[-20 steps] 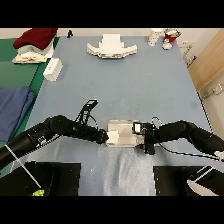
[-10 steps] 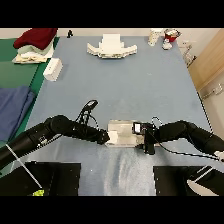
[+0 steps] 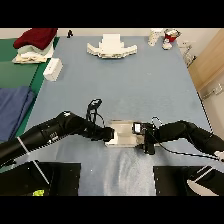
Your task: Fold the box.
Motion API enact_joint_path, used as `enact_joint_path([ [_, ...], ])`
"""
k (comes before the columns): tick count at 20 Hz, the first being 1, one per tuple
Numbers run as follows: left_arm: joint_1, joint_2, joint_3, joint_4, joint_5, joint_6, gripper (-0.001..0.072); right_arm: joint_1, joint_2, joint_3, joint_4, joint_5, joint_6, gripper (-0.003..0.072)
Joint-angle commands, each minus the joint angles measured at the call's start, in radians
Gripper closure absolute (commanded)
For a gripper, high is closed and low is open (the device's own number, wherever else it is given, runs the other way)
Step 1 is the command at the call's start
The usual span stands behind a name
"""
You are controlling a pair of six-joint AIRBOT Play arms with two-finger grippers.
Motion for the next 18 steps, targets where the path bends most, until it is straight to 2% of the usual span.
enact_joint_path([
  [1,-0.093,-0.08,0.09,0.212,-0.056,-0.291,0.0358,0.0,0.0,0.001,0.0,0.0,0.0,0.0176],
  [5,-0.156,-0.19,0.18,0.334,-0.16,-0.438,0.0358,0.0,0.0,0.001,0.0,0.0,0.0,0.0176],
  [9,-0.183,-0.283,0.252,0.386,-0.227,-0.515,0.0359,0.0,0.0,0.001,0.0,0.0,0.0,0.0177],
  [11,-0.183,-0.311,0.275,0.401,-0.261,-0.547,0.0359,0.0,0.0,0.001,0.0,0.0,0.0,0.0176],
  [17,-0.183,-0.33,0.279,0.408,-0.263,-0.561,0.0361,0.0,0.0,0.001,0.0,0.0,0.0,0.0176],
  [18,-0.183,-0.33,0.279,0.408,-0.262,-0.571,0.0487,0.0,0.0,0.001,0.0,0.0,0.0,0.0176],
])
